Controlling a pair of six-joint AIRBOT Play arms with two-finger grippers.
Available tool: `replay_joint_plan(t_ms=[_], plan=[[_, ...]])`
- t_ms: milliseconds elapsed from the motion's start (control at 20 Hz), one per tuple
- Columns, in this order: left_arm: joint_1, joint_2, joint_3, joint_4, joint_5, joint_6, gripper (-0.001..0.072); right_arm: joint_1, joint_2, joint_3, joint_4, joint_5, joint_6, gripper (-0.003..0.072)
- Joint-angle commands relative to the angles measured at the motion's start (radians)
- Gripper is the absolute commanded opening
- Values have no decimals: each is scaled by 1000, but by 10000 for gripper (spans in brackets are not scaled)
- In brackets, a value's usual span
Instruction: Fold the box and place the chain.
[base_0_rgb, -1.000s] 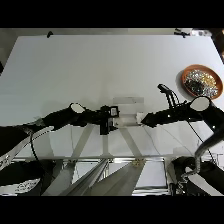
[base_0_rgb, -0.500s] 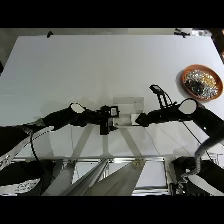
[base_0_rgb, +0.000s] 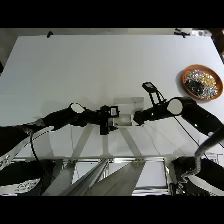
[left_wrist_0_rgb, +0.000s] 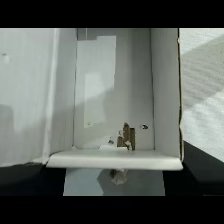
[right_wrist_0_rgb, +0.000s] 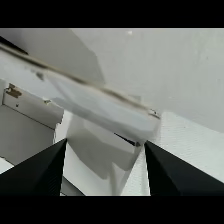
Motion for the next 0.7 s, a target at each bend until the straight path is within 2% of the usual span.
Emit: replay_joint_plan(t_ms=[0,50,150,350,450,550,650], plan=[[0,0,0,0,0,0,173,52,-61,49,-69,40,129,496],[0,0,0,0,0,0,173,62,-74,60,-74,46,154,461],[0,0,0,0,0,0,173,80,-90,75,-108,56,231,452],[0,0,0,0,0,0,173,88,-120,82,-148,81,349,309],[0,0,0,0,0,0,173,88,-130,82,-147,92,386,288],[0,0,0,0,0,0,173,100,-131,82,-154,87,426,178],[0,0,0,0,0,0,173,114,-131,82,-168,86,453,170]])
